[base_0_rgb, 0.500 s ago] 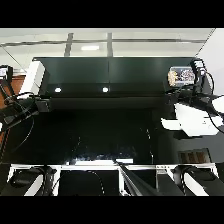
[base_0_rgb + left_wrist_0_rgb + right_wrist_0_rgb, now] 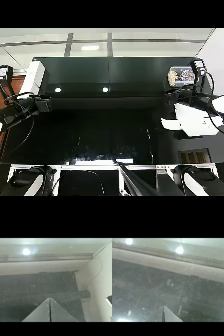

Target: Fold the box and place the chain.

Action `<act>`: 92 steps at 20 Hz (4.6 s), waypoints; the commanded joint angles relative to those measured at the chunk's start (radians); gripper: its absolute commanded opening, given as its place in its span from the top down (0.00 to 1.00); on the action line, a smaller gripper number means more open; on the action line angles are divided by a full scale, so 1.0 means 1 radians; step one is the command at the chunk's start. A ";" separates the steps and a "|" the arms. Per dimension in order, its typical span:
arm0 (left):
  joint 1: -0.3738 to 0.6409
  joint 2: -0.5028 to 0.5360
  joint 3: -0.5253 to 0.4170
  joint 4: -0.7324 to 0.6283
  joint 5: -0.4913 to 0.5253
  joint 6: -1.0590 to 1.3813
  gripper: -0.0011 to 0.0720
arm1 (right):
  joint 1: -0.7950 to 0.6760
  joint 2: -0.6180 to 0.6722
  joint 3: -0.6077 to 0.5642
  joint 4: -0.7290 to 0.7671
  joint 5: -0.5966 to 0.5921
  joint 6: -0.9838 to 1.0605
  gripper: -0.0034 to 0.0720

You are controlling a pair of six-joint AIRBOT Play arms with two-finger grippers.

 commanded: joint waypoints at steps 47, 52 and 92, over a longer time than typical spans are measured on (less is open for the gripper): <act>-0.002 -0.268 0.082 0.043 -0.145 -0.048 0.02 | -0.734 -0.543 0.455 -0.016 0.753 -0.072 0.94; -0.009 -0.293 0.082 -0.050 -0.164 -0.023 0.02 | -0.591 -0.343 0.099 0.299 0.618 -0.208 0.94; -0.191 -0.994 0.431 -0.523 -0.740 0.917 0.95 | 0.066 -0.031 -0.120 0.436 0.375 -0.538 0.01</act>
